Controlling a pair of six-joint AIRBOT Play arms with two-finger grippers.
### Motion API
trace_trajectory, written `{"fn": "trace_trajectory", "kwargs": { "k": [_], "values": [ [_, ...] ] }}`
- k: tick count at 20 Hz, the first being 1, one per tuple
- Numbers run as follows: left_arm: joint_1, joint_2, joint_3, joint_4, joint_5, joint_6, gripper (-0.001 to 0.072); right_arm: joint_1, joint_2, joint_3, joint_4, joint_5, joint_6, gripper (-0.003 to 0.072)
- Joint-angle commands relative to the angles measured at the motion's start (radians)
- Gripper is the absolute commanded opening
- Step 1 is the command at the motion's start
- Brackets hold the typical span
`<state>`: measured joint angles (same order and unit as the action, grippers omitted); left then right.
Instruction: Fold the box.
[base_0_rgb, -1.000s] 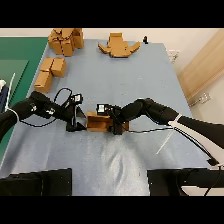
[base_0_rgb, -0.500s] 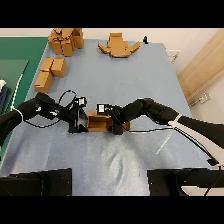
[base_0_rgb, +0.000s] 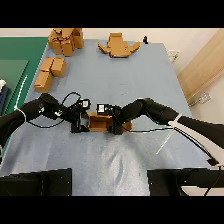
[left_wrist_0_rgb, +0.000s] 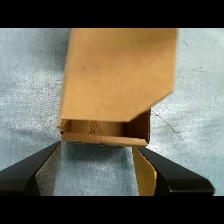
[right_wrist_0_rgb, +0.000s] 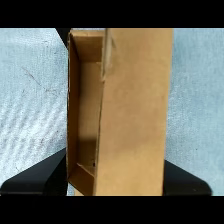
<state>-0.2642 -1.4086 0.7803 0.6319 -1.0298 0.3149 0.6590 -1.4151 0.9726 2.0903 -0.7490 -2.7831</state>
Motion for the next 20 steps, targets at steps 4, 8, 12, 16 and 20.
{"fn": "trace_trajectory", "kwargs": {
  "k": [4, 8, 12, 16, 20],
  "values": [
    [-0.004, 0.000, 0.000, -0.014, 0.027, 0.000, 0.0696, 0.001, -0.001, 0.001, 0.000, 0.000, 0.000, 0.0569],
    [-0.004, 0.000, 0.000, -0.047, 0.005, 0.011, 0.0696, 0.001, -0.001, 0.000, 0.000, 0.000, 0.000, 0.0569],
    [-0.004, 0.000, 0.000, -0.050, -0.001, 0.012, 0.0696, 0.001, -0.001, 0.001, 0.000, 0.000, 0.000, 0.0570],
    [-0.006, 0.000, 0.000, -0.050, -0.021, 0.012, 0.0695, 0.001, -0.001, 0.000, 0.000, 0.000, 0.000, 0.0570],
    [-0.043, -0.012, 0.000, -0.049, -0.016, 0.017, 0.0695, 0.001, -0.001, 0.001, 0.000, 0.000, 0.000, 0.0569]
  ]
}}
